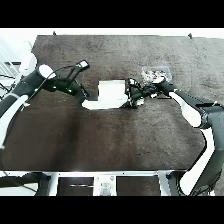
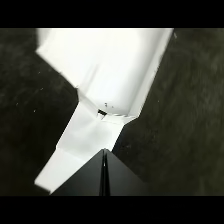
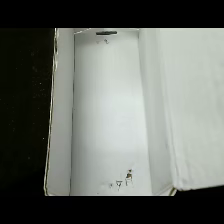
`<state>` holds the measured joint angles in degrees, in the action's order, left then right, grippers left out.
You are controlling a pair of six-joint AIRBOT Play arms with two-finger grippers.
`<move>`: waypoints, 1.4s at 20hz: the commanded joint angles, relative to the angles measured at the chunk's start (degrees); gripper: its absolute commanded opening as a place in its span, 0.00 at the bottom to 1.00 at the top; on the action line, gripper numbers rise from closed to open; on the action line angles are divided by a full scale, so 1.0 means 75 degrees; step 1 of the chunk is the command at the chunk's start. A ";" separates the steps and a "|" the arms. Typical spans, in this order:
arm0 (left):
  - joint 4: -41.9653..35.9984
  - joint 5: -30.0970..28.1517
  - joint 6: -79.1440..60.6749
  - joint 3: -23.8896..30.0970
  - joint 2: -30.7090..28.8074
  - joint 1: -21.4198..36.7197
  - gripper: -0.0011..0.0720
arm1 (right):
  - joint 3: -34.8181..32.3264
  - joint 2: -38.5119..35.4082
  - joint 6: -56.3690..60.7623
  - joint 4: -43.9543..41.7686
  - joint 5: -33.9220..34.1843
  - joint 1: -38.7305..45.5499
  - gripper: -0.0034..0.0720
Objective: Fold the box and place the chain.
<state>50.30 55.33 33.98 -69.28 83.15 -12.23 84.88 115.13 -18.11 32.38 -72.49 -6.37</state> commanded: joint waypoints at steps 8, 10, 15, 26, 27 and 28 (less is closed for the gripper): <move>-0.1317 0.0079 0.3494 0.1262 -0.0618 0.1635 0.03 | -0.0003 0.0000 0.0000 -0.0003 -0.0003 0.0000 0.78; -0.1341 0.0102 0.3762 0.1262 -0.0411 0.1757 0.03 | -0.0003 0.0000 0.0003 -0.0006 0.0000 0.0000 0.78; -0.1396 0.0172 0.4156 0.1262 0.0315 0.1754 0.03 | -0.0003 0.0000 0.0000 -0.0006 -0.0003 0.0000 0.78; -0.2206 -0.0119 0.4223 0.1253 0.1411 0.1489 0.04 | -0.0003 0.0000 0.0003 -0.0006 -0.0003 0.0000 0.78; -0.2264 -0.0251 0.4246 0.1253 0.1489 0.1343 0.04 | -0.0003 0.0000 0.0003 -0.0006 -0.0003 0.0000 0.78; -0.2390 -0.0350 0.4264 0.1250 0.1588 0.1195 0.04 | -0.0003 0.0000 0.0003 -0.0006 0.0000 0.0000 0.78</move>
<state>34.63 54.74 65.71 -59.88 93.10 -1.19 84.88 115.13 -18.11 32.34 -72.49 -6.37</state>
